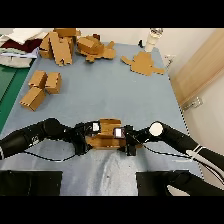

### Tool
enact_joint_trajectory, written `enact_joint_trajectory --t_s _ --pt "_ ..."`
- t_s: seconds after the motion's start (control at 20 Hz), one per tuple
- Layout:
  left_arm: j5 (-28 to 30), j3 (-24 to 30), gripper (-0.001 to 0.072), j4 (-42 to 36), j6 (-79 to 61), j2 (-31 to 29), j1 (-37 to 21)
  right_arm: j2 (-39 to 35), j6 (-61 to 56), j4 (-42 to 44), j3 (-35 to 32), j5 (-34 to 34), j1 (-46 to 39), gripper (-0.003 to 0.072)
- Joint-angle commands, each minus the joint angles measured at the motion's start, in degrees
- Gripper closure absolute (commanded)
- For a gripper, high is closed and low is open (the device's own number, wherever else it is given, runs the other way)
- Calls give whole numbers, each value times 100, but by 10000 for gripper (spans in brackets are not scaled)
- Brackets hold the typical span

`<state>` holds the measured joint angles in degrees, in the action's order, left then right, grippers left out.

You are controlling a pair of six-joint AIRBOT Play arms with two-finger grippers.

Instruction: Fold the box.

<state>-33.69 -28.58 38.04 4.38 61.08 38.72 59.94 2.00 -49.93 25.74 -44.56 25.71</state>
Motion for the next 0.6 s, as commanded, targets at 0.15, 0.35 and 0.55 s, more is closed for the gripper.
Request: enact_joint_trajectory --t_s 0.15,0.35,0.55 --pt "275 -4 189 -103 -164 13 208 0 0 4 2 0 0 178" --pt "400 -4 447 -103 -197 13 245 -2 0 4 2 0 0 178" --pt "474 -7 497 -238 -212 61 315 0 0 7 2 0 0 177"
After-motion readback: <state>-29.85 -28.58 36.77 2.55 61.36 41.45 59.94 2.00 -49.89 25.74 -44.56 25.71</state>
